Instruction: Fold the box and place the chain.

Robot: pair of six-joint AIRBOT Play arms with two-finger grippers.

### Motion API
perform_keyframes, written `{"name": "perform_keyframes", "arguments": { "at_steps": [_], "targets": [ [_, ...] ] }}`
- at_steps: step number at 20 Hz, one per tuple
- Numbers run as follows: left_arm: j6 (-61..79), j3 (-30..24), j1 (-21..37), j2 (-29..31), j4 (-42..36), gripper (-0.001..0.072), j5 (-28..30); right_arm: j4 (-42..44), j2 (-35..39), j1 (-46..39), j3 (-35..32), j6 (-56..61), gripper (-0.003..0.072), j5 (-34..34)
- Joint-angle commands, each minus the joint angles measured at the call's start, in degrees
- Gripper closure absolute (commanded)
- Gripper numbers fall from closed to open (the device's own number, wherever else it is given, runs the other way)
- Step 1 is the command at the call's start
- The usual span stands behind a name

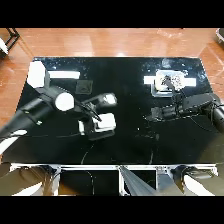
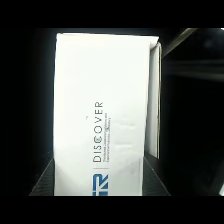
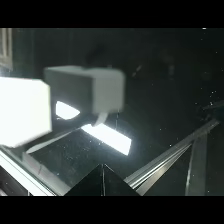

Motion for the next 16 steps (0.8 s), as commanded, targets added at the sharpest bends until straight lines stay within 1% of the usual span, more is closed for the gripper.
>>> {"name": "perform_keyframes", "arguments": {
  "at_steps": [1, 2, 5, 7, 9, 10, 11, 12, 16],
  "targets": [
    [-10.3, 1.5, 9.6, 5.4, 5.9, 0.0692, -12.9, 0.0, 0.0, 0.0, 0.0, -0.4, 0.0669, 0.0],
    [-10.3, 1.5, 14.8, 6.5, 5.9, 0.0691, -13.7, 0.0, 0.0, 0.0, 0.0, -0.6, 0.0668, 0.1],
    [-10.5, 0.0, 34.5, 7.6, 3.9, 0.0691, -11.7, 0.0, 0.0, 0.0, 0.0, -1.1, 0.0669, 1.0],
    [-11.1, -2.2, 47.5, 7.1, 0.3, 0.0692, -6.8, 0.0, 0.0, 0.0, 0.0, -1.1, 0.0669, 2.1],
    [-11.7, -4.0, 58.1, 5.7, -4.7, 0.0691, 0.7, 0.0, 0.0, 0.0, 0.0, -1.1, 0.0668, 2.9],
    [-10.8, -4.0, 61.6, 4.3, -6.7, 0.0691, 4.2, 0.0, 0.0, 0.0, 0.0, -1.1, 0.0669, 3.1],
    [-8.4, -3.4, 64.0, 2.5, -7.8, 0.0692, 6.2, 0.0, 0.0, 0.0, 0.0, -1.1, 0.0668, 3.3],
    [-6.4, -2.4, 65.0, 0.4, -7.5, 0.0691, 7.2, 0.0, 0.0, 0.0, 0.0, -1.1, 0.0668, 3.4],
    [-5.6, 3.0, 65.6, -9.3, -5.7, 0.0691, 9.2, 0.0, 0.0, 0.0, 0.0, -1.1, 0.0668, 3.8]
  ]
}}
